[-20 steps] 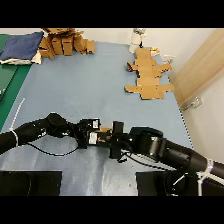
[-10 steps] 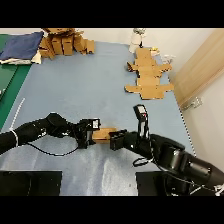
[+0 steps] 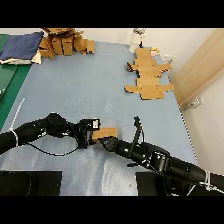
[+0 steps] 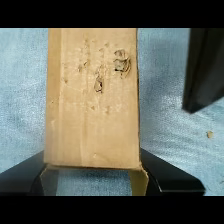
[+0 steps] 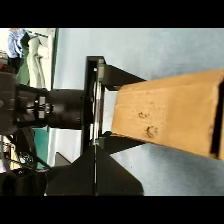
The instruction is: Fold the box.
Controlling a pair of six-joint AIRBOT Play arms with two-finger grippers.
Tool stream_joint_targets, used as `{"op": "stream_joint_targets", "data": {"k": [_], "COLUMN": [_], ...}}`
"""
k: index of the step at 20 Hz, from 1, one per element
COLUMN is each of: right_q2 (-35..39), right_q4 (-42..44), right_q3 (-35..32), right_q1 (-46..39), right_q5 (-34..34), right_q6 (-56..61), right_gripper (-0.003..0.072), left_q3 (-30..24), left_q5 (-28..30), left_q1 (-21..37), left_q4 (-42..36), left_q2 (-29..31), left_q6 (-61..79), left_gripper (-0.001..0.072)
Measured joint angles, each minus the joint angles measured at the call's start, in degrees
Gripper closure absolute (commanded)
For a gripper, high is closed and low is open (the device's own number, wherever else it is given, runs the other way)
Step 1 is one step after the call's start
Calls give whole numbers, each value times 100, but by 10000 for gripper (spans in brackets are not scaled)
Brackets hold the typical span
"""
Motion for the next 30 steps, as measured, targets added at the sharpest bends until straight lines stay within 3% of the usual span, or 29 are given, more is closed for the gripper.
{"op": "stream_joint_targets", "data": {"k": [12, 30], "right_q2": [-428, -439], "right_q4": [63, -24], "right_q3": [109, 170], "right_q1": [-341, -422], "right_q5": [-216, 791], "right_q6": [-208, -420], "right_gripper": [682, 682], "left_q3": [0, -2], "left_q5": [0, 2], "left_q1": [0, 0], "left_q4": [-2, -2], "left_q2": [0, 0], "left_q6": [0, -2], "left_gripper": [295, 294]}}
